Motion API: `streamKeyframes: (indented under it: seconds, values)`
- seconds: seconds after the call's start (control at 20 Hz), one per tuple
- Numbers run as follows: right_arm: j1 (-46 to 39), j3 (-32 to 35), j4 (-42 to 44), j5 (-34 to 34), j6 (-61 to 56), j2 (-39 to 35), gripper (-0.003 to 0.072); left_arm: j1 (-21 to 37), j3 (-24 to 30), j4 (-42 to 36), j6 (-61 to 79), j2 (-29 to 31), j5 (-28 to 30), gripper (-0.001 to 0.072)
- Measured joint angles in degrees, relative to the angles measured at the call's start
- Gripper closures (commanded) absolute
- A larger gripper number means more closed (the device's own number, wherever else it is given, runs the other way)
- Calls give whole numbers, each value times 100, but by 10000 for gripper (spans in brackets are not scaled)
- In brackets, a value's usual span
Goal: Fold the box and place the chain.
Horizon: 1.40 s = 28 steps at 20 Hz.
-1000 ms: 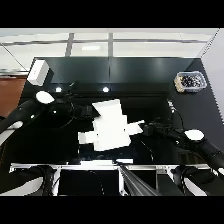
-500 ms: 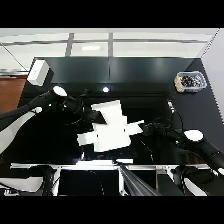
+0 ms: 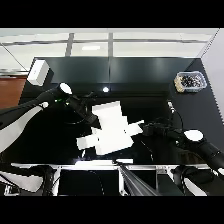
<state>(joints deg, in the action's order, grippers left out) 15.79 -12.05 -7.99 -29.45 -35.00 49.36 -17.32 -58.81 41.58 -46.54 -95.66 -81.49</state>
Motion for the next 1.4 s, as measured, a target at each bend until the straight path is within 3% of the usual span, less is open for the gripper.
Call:
streamKeyframes:
  seconds: [0.15, 0.2, 0.25, 0.3, 0.5, 0.7, 0.85, 1.0, 1.1, 1.4]
  values:
    - [0, 0, 0, -7, -2, 0, 673, 0, -31, 61, 83, -20, -17, 684]
    - [0, 0, 0, -9, -4, -2, 624, 0, -37, 74, 114, -22, -13, 685]
    - [0, 0, 2, -11, -13, -2, 288, 0, -48, 109, 114, -24, -9, 685]
    - [0, -2, 0, -31, -17, 0, -1, 0, -61, 122, 114, -20, 4, 686]
    - [-48, -225, -378, -866, -57, -2, -6, -7, -79, 181, 164, 188, 111, 687]
    - [-208, -957, -1965, -2046, -57, -13, -6, -181, 37, 258, 509, 835, 507, 687]
    - [-269, -1687, -3305, -2618, 94, -20, -6, -490, 481, 267, 1224, 1513, 1388, 685]
    - [-280, -2164, -4083, -2736, 568, -15, -5, -726, 861, 173, 2190, 1928, 2208, 685]
    - [-205, -2295, -4293, -2750, 940, 0, -4, -872, 977, 166, 3060, 2002, 2461, 685]
    - [374, -1932, -4537, -2597, 1620, 13, -4, -1281, 1088, 413, 4562, 1816, 3012, 685]
